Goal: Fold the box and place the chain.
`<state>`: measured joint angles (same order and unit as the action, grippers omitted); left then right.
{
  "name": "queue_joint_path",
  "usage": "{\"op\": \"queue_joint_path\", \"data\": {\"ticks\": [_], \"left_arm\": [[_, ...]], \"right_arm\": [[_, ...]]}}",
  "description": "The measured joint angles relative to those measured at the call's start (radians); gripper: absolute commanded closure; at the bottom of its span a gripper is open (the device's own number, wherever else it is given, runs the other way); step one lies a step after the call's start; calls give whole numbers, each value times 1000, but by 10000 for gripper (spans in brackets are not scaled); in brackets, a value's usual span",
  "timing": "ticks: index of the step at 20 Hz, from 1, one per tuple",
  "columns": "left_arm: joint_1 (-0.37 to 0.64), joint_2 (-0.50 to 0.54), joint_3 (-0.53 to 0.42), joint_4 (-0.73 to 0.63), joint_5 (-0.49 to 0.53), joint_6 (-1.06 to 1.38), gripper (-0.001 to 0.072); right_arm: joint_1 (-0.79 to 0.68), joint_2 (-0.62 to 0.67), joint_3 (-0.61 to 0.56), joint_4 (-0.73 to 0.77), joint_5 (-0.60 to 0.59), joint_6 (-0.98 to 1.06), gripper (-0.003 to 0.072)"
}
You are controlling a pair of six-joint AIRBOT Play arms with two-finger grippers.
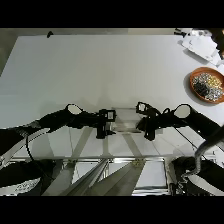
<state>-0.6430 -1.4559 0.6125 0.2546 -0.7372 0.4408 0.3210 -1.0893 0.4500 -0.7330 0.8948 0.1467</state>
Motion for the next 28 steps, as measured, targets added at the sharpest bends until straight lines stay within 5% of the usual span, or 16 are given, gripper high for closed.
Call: {"op": "queue_joint_path", "data": {"ticks": [5, 7, 9, 12, 17, 22, 28], "left_arm": [[0, 0, 0, 0, 2, -1, 431], [0, 0, 0, -1, 2, -1, 431], [0, 0, 0, 0, 2, 0, 431], [0, 0, 0, 0, -3, 0, 431], [0, 0, 0, 0, -1, 1, 431], [0, 0, 0, 0, 0, 1, 431], [0, 0, 0, 0, 0, 0, 431]], "right_arm": [[1, -5, 0, 24, -15, -16, 416], [1, -1, 0, 27, -19, -17, 506], [1, 24, 0, 27, -18, -16, 679], [1, 111, 0, -32, 10, 58, 680], [-13, 293, 14, -286, 201, 526, 680], [-174, 354, 23, -524, 378, 1044, 680], [-334, 334, 7, -579, 370, 1247, 680]]}}
